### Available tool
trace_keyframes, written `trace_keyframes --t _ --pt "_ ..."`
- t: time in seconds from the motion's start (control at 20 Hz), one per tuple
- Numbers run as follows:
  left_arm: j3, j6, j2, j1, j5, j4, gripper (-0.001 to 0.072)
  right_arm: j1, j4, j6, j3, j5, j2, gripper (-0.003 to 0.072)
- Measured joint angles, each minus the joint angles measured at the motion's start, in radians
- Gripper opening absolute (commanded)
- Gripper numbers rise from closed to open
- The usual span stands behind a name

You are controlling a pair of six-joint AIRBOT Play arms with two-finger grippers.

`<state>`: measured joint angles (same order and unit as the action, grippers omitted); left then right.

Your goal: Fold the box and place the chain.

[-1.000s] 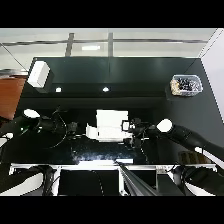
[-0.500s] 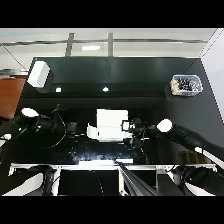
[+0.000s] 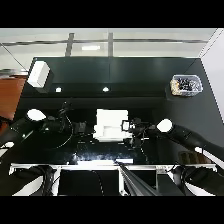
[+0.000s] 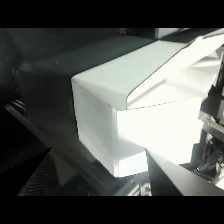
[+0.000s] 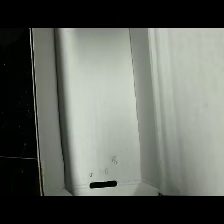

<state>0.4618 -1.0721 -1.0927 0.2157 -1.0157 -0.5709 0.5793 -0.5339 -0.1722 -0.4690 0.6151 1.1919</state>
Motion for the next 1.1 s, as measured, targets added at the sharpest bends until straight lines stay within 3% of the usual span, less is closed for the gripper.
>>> trace_keyframes --t 1.1 --pt "0.003 -0.232 0.005 0.236 0.224 -0.093 0.0704 0.000 0.000 0.000 0.000 0.000 0.000 0.0311"
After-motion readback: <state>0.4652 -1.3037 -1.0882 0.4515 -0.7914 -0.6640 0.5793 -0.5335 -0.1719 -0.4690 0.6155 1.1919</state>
